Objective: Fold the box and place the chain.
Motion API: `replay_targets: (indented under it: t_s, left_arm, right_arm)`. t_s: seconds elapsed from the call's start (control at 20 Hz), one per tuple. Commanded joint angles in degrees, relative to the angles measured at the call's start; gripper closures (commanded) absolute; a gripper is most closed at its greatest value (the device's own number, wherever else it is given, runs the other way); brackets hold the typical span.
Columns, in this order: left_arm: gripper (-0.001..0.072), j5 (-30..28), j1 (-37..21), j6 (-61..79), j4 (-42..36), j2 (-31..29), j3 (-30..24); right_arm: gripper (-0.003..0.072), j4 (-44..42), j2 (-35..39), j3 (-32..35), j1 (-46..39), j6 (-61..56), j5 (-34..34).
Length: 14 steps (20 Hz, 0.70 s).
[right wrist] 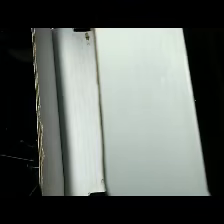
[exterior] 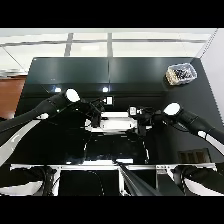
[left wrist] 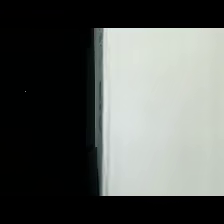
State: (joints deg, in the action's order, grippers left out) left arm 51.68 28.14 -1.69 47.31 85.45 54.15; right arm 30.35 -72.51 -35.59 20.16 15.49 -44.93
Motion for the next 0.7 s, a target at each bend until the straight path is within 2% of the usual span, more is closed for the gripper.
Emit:
replay_targets:
  t_s: [0.0, 0.4, 0.65]
  left_arm:
    - [0.0678, 0.0, 0.0, 0.0, 0.0, 0.0, 0.0]
    - [0.0678, 0.0, 0.0, 0.0, 0.0, 0.0, 0.0]
    - [0.0678, -0.1, 0.0, 0.0, 0.0, 0.0, 0.0]
  right_arm:
    - [-0.0013, -1.6, -1.8, 0.9, -1.4, 4.7, -1.2]
    - [-0.0013, -1.0, -2.8, 0.9, -1.4, 4.1, -0.2]
    - [-0.0013, 2.3, -3.2, 0.5, -0.7, 0.3, 0.6]
